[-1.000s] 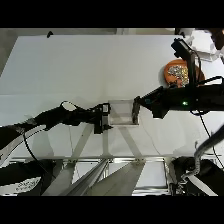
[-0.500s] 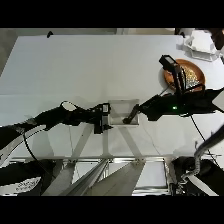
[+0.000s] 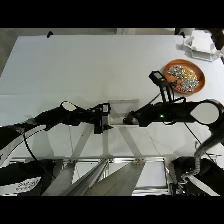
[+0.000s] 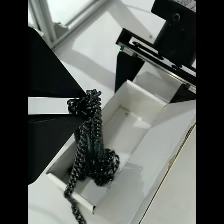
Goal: Fold the box and place the chain.
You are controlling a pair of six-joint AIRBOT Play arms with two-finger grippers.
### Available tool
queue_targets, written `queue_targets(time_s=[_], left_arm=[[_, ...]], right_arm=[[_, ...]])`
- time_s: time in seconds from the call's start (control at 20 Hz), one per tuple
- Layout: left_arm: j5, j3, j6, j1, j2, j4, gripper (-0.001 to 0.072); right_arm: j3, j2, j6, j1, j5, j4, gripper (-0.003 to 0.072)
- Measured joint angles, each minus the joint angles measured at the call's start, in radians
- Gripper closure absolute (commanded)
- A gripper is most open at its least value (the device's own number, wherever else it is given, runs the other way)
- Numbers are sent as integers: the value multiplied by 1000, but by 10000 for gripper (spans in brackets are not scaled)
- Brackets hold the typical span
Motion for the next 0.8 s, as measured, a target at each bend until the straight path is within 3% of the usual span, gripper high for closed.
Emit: queue_targets(time_s=[0.35, 0.8], left_arm=[[0, 0, 0, 0, 0, 0, 300], [0, 0, 0, 0, 0, 0, 300]], right_arm=[[-54, -4, 171, 34, -78, -165, 671], [-87, -119, 207, 71, -164, -138, 670]])
